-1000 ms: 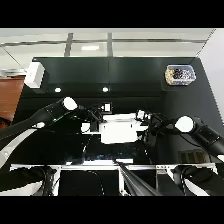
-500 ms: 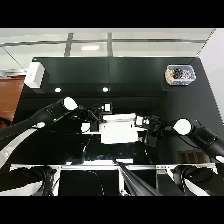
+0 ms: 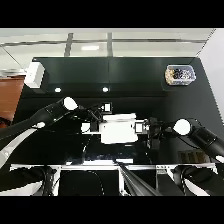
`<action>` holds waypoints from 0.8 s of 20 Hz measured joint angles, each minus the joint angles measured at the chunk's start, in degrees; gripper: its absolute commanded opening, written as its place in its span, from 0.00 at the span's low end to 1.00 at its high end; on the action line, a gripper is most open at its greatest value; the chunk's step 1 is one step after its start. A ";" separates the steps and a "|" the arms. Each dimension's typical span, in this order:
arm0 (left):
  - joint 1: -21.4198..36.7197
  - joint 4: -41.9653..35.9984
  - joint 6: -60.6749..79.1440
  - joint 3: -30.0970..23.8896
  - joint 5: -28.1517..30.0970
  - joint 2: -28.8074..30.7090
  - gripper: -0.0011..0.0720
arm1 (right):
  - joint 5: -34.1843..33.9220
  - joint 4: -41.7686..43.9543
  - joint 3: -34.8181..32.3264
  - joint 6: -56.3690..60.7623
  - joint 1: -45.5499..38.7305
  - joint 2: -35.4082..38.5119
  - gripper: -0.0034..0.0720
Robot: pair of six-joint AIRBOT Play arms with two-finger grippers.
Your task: Fold the box and place the chain.
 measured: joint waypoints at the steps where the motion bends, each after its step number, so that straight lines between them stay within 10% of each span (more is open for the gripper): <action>1: 0.00 0.00 0.00 0.00 0.00 0.00 0.05 | -0.24 0.76 0.02 -0.79 0.04 -0.11 0.95; 16: 0.00 0.02 0.00 0.00 0.04 0.00 0.05 | -7.96 5.64 0.00 -2.82 5.14 -4.13 0.95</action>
